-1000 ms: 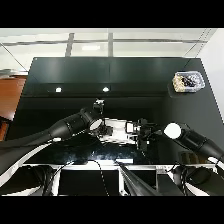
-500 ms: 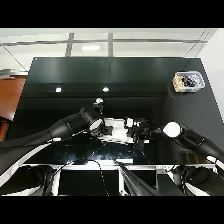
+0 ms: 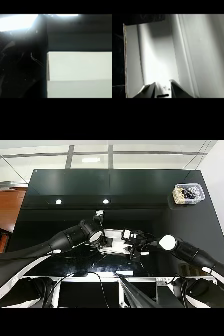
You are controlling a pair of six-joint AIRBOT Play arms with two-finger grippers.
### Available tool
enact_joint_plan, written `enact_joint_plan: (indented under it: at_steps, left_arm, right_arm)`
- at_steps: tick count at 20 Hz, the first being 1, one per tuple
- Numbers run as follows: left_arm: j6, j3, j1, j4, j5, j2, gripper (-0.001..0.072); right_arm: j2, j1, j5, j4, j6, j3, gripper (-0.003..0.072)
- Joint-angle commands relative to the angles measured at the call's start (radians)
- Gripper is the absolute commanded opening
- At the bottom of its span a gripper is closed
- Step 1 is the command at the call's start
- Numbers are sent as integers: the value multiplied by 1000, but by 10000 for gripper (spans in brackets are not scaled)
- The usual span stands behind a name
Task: Fold the box and place the chain.
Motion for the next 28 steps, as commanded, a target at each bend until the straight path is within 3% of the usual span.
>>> enact_joint_plan:
  at_steps: [1, 5, 6, 7, 8, 9, 10, 11, 13, 14, 18, 22, 25, 28]
  left_arm:
    - [1, 0, 0, -2, -1, 0, 31]
    - [1, 0, 0, -2, -1, 0, 32]
    - [1, 0, 0, -2, -2, 0, 31]
    - [1, 0, 0, -2, -2, 0, 32]
    - [1, 0, 0, -2, -2, 0, 31]
    - [1, 0, 0, -2, -2, 0, 31]
    - [1, 0, 0, -2, -2, 0, 31]
    - [1, 0, 0, -2, -2, 0, 31]
    - [1, 0, 0, -2, -2, 0, 31]
    - [1, 0, 0, -2, -2, 0, 32]
    - [1, 0, 0, -2, -2, 0, 31]
    - [1, 0, 0, -2, -2, 0, 31]
    - [1, 0, 0, -2, -1, 0, 31]
    - [1, 0, 0, -1, -1, 0, 31]
  right_arm:
    - [-4, 5, -8, 3, 0, 0, 269]
    - [-4, 5, -8, 2, 0, 0, 251]
    - [-4, 5, -7, 2, 0, 0, 137]
    - [-4, 5, -8, 3, 0, 0, 131]
    - [-4, 5, -8, 3, 0, 0, 168]
    - [-4, 5, -9, 3, 0, 0, 330]
    - [-4, 5, -9, 3, 0, 0, 341]
    - [-4, 5, -8, 2, 0, 0, 210]
    - [-1, 5, -6, -2, 3, 1, 19]
    - [11, 0, 4, -20, 31, 4, 22]
    - [123, -100, 213, -264, 400, 62, 21]
    - [232, -336, 412, -480, 847, 87, 21]
    - [241, -558, 519, -537, 1009, 83, 19]
    - [222, -731, 537, -521, 1197, 32, 19]
